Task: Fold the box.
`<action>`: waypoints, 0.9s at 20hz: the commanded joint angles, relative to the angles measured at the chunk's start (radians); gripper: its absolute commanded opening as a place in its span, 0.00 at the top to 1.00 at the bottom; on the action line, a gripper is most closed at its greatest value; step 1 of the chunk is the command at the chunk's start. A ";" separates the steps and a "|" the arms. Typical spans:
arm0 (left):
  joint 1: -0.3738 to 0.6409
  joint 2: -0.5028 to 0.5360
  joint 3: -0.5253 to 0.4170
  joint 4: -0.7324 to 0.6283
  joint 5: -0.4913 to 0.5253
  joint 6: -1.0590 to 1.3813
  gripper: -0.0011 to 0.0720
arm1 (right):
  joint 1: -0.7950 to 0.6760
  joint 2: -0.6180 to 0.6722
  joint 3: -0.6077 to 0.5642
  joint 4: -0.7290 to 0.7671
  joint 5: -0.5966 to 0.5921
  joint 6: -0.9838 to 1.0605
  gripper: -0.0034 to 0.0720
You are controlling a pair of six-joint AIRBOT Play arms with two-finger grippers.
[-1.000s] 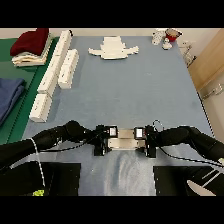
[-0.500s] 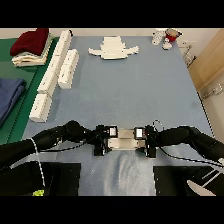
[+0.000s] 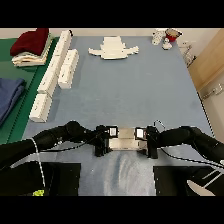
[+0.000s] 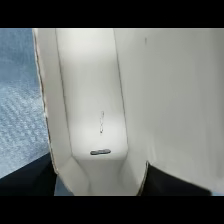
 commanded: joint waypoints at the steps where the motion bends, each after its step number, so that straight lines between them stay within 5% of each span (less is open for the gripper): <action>1: 0.000 0.001 0.000 0.001 0.001 0.000 0.38 | 0.000 0.069 0.002 -0.013 -0.047 0.062 0.01; 11: 0.000 0.001 0.000 0.001 0.001 0.000 0.38 | 0.000 0.373 0.101 -0.259 -0.345 0.676 0.06; 13: 0.000 0.001 0.000 0.001 0.001 0.000 0.38 | 0.000 0.414 0.115 -0.209 -0.335 0.847 0.32; 18: 0.000 0.001 0.000 0.001 0.001 0.000 0.38 | 0.000 0.327 0.050 0.102 -0.259 1.177 0.35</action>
